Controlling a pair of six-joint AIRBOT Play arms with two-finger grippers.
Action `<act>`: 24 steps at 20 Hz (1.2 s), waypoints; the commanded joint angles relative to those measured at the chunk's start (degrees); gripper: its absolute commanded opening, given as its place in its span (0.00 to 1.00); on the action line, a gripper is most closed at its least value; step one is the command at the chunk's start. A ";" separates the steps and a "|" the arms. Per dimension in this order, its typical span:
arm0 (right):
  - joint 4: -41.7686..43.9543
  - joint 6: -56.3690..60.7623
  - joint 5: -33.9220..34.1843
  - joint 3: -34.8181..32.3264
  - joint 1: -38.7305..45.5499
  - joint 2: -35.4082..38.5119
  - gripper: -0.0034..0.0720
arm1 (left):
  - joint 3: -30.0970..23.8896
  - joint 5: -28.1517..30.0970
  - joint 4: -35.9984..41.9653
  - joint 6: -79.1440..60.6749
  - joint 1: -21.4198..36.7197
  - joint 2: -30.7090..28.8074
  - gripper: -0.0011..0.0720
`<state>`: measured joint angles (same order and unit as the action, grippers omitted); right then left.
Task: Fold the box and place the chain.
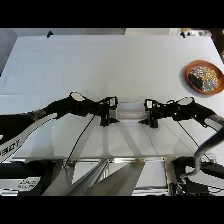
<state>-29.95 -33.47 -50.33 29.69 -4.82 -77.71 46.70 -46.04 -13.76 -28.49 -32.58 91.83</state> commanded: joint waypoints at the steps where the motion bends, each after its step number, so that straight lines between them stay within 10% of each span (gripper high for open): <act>1: 0.00 -0.02 -0.02 -0.04 0.00 -0.02 0.44 | -0.02 0.24 0.00 0.00 -0.02 0.02 0.20; 14: 0.02 0.66 -2.56 -0.04 0.00 -0.02 0.44 | 0.00 0.24 0.02 0.00 -0.02 0.02 0.20; 17: -0.07 1.75 -2.03 -0.04 0.02 -0.02 0.91 | -0.02 0.22 0.02 0.00 -0.02 0.02 0.20; 24: -15.15 21.29 -1.29 -0.04 0.02 7.08 0.96 | 0.00 0.22 0.02 0.00 -0.02 0.02 0.20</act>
<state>-37.39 -20.45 -51.77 29.65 -4.82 -73.97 46.70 -45.78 -13.72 -28.62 -32.62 91.85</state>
